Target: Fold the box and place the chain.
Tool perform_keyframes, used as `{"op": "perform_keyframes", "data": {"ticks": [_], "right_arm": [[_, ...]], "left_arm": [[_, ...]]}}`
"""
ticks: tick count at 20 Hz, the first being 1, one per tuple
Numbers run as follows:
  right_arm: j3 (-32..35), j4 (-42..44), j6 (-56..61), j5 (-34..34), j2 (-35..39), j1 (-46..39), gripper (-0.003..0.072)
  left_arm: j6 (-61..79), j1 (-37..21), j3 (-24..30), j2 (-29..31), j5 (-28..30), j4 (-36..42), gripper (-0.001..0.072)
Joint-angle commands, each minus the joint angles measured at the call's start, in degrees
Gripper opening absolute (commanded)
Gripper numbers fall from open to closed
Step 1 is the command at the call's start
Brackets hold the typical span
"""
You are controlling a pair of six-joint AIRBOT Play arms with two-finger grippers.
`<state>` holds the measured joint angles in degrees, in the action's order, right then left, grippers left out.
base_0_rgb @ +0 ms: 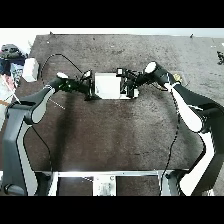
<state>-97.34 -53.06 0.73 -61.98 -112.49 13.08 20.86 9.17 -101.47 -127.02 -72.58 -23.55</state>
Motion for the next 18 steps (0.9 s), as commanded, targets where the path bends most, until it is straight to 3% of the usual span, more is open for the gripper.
{"op": "perform_keyframes", "data": {"ticks": [1,6,7,8,12,17,18], "right_arm": [[0.0,5.1,-1.2,-0.5,-0.1,0.1,0.0176],[0.0,7.1,-2.7,-0.6,-2.0,0.2,0.0178],[0.0,7.3,-2.7,-0.5,-2.1,0.2,0.0226],[0.0,7.5,-2.7,-0.1,-2.1,0.2,0.0366],[0.0,7.9,-4.2,-0.1,-2.1,0.2,0.0342],[0.0,7.9,-4.2,-0.1,-2.1,0.2,0.0373],[0.0,7.9,-4.2,-0.1,-2.1,0.2,0.0417]], "left_arm": [[0.0,0.0,0.0,0.0,0.0,0.0,0.0395],[0.0,0.0,0.0,0.0,0.0,0.0,0.0394],[0.0,0.0,0.0,0.0,0.0,0.0,0.0395],[0.0,0.0,0.0,0.0,0.0,0.0,0.0395],[0.0,0.0,0.0,0.0,0.0,0.0,0.0395],[0.0,0.0,0.0,0.0,0.0,0.0,0.0394],[0.0,0.0,0.0,0.0,0.0,0.0,0.0395]]}}
